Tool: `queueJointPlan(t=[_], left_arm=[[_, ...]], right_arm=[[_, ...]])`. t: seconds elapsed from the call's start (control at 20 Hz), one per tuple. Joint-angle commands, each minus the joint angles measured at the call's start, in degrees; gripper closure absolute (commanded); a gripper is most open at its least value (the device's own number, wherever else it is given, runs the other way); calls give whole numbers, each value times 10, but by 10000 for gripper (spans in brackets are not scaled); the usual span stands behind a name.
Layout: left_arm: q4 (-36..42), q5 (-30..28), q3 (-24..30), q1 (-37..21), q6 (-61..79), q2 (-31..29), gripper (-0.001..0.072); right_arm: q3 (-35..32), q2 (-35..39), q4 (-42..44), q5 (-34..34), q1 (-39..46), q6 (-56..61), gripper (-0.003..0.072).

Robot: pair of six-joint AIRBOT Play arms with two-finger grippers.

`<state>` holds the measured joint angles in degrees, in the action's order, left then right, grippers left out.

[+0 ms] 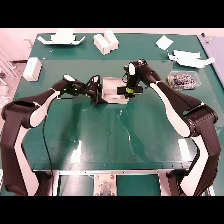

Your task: Fold the box and place the chain.

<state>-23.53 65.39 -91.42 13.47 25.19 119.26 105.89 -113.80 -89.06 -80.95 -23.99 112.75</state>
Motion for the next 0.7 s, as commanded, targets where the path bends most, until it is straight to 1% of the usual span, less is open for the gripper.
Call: queueJointPlan(t=[0.0, 0.2, 0.25, 0.3, 0.4, 0.45, 0.5, 0.65], left_arm=[[0, -3, -1, -1, 3, 0, 319], [0, -3, -1, -1, 3, 0, 319], [0, -3, -1, -1, 3, 0, 319], [0, -3, -1, -1, 3, 0, 318], [0, -3, -1, -1, 3, 0, 319], [0, -3, -1, -1, 3, 0, 319], [0, -3, -1, -1, 3, 0, 319], [0, -3, -1, -1, 3, 0, 319]], right_arm=[[11, -4, -2, -12, 0, -7, 667], [15, -4, 0, -12, 0, -7, 662], [15, -4, 1, -12, 0, -7, 471], [15, -4, 0, -12, 0, -7, 299], [18, -4, 4, -22, 0, -7, 261], [22, -3, 4, -29, 0, -7, 194], [31, -3, 2, -39, 1, -7, 176], [78, 4, -4, -72, 5, -20, 176]])
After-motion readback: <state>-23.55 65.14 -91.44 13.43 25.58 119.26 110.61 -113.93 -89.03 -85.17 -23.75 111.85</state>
